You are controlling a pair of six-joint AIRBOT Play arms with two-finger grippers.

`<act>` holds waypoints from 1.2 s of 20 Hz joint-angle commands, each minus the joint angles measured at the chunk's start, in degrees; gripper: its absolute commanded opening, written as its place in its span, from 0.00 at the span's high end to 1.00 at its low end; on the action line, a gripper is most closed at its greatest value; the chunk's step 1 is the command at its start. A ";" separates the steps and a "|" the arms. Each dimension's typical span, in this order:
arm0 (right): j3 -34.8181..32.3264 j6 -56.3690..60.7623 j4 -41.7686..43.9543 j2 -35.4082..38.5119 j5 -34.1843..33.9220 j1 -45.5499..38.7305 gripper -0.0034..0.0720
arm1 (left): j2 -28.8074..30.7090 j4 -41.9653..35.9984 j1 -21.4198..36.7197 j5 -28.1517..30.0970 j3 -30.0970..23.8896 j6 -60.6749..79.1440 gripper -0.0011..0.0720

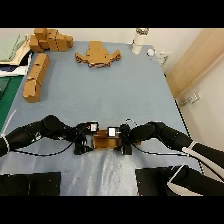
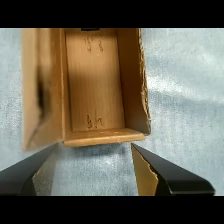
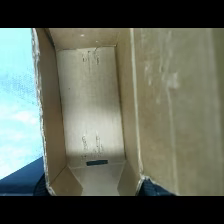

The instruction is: Fold the box.

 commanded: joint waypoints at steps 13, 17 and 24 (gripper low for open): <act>0.00 0.02 -0.02 0.02 0.02 0.00 0.18 | -1.22 -3.28 -3.34 2.38 -0.26 0.24 0.04; 0.00 0.00 -0.02 0.02 0.02 -0.02 0.18 | -1.53 -3.82 -4.24 3.93 -0.28 -1.25 0.04; 0.00 0.00 0.00 0.02 0.02 -0.02 0.18 | -2.95 -4.28 -4.26 4.70 -0.31 -1.57 0.04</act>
